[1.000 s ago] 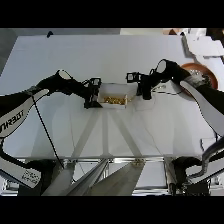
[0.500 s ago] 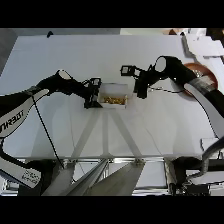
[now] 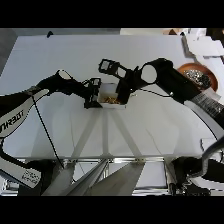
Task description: Fold the box and place the chain.
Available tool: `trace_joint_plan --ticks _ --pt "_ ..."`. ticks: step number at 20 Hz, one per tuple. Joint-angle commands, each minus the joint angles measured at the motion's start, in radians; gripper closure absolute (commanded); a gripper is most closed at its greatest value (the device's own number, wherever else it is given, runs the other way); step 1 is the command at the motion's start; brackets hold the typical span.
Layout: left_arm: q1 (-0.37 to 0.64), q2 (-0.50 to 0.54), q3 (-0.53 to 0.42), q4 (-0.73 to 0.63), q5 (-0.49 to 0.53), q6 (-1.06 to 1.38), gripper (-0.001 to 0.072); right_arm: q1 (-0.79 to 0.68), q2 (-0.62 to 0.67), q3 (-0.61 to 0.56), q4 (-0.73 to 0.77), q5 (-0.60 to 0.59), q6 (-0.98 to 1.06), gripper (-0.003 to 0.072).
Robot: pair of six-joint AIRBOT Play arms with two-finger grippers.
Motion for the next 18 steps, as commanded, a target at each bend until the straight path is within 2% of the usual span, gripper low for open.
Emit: trace_joint_plan --ticks 1,7,11,15,18 --pt "0.001 0.0 0.0 0.0 0.0 0.0 0.0434 0.089 0.007 0.001 -0.004 -0.098 0.121 0.0679" --pt "0.001 0.0 0.0 0.0 0.0 0.0 0.0434 0.129 0.007 0.001 -0.004 -0.188 0.188 0.0679" --pt "0.001 0.0 0.0 0.0 0.0 0.0 0.0434 0.129 0.005 0.001 -0.032 -0.203 0.195 0.0679" --pt "0.001 0.0 0.0 0.0 0.0 0.0 0.0434 0.126 -0.035 0.001 -0.188 -0.186 0.33 0.0679" --pt "0.001 0.0 0.0 0.0 0.0 0.0 0.0434 0.115 -0.102 0.001 -0.233 -0.116 0.381 0.0679"
